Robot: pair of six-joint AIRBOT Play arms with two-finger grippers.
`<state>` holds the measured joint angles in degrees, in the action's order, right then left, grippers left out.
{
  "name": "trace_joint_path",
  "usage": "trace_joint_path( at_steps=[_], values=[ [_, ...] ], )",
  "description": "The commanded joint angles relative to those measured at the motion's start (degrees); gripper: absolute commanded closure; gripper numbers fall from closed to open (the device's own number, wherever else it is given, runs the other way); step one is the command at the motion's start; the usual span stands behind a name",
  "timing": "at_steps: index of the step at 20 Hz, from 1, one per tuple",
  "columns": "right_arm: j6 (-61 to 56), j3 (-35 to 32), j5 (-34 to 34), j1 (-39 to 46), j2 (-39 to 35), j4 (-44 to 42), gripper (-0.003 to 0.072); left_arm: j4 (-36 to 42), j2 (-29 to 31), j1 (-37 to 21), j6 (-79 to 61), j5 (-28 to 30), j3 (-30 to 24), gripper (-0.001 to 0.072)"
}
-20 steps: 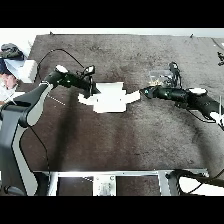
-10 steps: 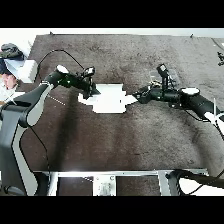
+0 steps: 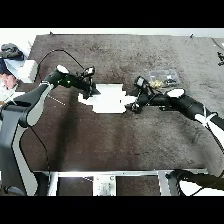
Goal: Fold the box and place the chain.
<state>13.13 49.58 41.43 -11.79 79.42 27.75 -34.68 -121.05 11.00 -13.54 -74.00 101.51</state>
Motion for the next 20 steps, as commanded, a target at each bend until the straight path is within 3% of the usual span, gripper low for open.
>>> trace_joint_path(
  at_steps=[1,8,13,17,18,20],
  values=[
    [1.3,0.0,-2.0,-3.8,2.1,6.6,0.0016,0.0,0.0,0.0,0.0,0.1,0.0,0.0697],
    [1.3,0.0,-7.3,-8.0,6.2,8.6,0.0016,0.0,0.0,0.0,0.0,0.1,0.0,0.0697],
    [1.2,0.0,-15.7,-9.2,8.5,9.6,0.0017,0.0,0.0,0.0,0.0,0.1,0.0,0.0697],
    [1.0,0.0,-22.0,-9.2,5.7,9.5,0.0038,0.0,0.0,0.0,0.0,0.1,0.0,0.0697],
    [0.2,0.0,-22.4,-9.1,4.5,9.3,0.0090,0.0,0.0,0.0,0.0,0.1,0.0,0.0697],
    [-0.3,0.0,-22.2,-9.1,1.9,8.8,0.0085,0.0,0.0,0.0,0.0,0.1,0.0,0.0697]
  ],
)
